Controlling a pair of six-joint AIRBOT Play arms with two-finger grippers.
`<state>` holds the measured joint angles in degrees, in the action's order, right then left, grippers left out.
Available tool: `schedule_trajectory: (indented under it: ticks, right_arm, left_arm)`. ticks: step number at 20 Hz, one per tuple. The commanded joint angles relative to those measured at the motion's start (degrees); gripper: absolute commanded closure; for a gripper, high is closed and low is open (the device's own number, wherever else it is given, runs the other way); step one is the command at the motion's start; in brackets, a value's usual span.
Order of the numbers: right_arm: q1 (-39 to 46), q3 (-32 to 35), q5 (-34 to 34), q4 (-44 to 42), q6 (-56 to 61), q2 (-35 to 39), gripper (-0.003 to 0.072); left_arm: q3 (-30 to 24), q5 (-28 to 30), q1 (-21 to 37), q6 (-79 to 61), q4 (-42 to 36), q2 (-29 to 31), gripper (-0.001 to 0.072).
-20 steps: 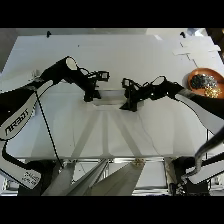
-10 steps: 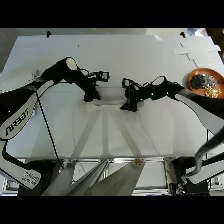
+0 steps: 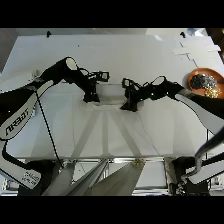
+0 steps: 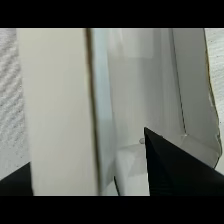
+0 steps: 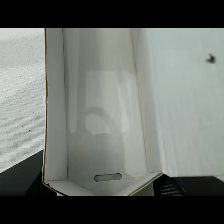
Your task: Fold the box and place the chain.
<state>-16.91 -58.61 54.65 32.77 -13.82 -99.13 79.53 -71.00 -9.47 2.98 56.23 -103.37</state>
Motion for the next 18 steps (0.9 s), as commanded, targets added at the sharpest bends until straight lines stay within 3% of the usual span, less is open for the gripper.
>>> schedule_trajectory:
  ticks: [1,6,8,9,11,15,18]
  right_arm:
    - [0.0,0.0,0.0,0.0,0.0,0.0,0.0309]
    - [0.0,0.0,0.0,0.0,0.0,0.0,0.0309]
    - [0.0,0.0,0.0,0.0,0.0,0.0,0.0309]
    - [0.0,0.0,0.0,0.0,0.0,0.0,0.0309]
    - [0.0,0.0,0.0,0.0,0.0,0.0,0.0309]
    - [0.0,0.0,0.0,0.0,0.0,0.0,0.0309]
    - [0.0,0.0,0.0,0.0,0.0,0.0,0.0309]
  left_arm:
    - [0.1,-0.4,0.3,0.0,1.6,0.4,0.0286]
    - [0.1,-0.5,5.2,0.0,-0.9,4.3,0.0286]
    - [0.0,-5.1,7.8,0.8,-0.9,6.2,0.0288]
    - [0.0,-8.2,8.6,1.7,-0.9,7.0,0.0338]
    - [-0.2,-14.8,8.9,2.3,-1.0,8.2,0.0682]
    - [-1.1,-17.5,4.6,3.7,-3.1,8.5,0.0700]
    - [-1.2,-14.5,0.1,3.5,-8.1,8.5,0.0701]
